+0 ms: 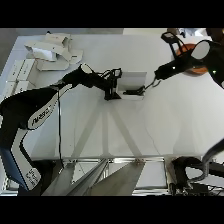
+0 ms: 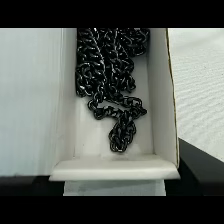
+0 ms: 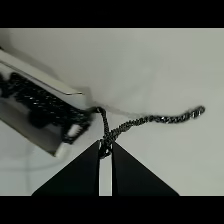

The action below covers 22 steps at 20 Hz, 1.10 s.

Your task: Fold the box and place the chain.

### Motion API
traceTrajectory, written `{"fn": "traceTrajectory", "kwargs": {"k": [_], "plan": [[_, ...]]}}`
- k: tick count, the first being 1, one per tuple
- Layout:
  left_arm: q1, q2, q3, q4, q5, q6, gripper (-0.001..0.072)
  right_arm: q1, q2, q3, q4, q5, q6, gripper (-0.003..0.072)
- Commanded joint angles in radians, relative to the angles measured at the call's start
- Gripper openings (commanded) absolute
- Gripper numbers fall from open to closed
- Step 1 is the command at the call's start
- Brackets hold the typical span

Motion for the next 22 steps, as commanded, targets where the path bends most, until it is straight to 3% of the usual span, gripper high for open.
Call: {"fn": "traceTrajectory", "kwargs": {"k": [1,9,15,22], "plan": [[0.001,0.000,0.001,0.000,0.000,0.000,0.0438,0.052,0.007,0.001,0.172,0.002,-0.112,0.0014],[0.001,0.000,0.001,0.000,0.000,0.000,0.0439,0.126,0.007,0.001,0.415,-0.043,-0.235,0.0014],[0.001,0.000,0.001,0.000,0.000,0.000,0.0438,0.136,-0.028,0.001,0.378,-0.033,-0.233,0.0016],[0.001,0.000,0.001,0.000,0.000,0.000,0.0438,0.136,-0.153,0.000,0.155,-0.005,-0.106,0.0016]]}}
